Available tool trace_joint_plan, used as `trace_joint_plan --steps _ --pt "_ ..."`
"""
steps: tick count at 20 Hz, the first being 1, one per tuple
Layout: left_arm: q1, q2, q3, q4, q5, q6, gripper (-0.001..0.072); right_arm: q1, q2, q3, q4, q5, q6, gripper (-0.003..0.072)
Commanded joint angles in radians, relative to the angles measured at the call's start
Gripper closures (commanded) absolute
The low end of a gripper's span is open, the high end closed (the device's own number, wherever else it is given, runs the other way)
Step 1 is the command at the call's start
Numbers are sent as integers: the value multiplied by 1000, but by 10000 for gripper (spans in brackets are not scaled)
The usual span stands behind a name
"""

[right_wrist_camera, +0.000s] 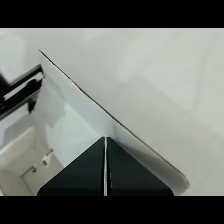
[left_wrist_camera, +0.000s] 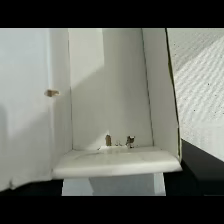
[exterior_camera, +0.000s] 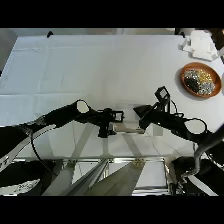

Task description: Fold the box and place the chain.

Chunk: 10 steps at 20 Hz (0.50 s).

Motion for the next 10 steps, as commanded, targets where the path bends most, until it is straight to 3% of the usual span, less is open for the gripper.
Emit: trace_joint_plan --steps 1,10 --pt "-1 0 1 3 -1 1 375 2 -58 0 16 -49 37 673" --pt "-1 0 1 3 0 1 375 2 -196 0 13 -36 103 673"
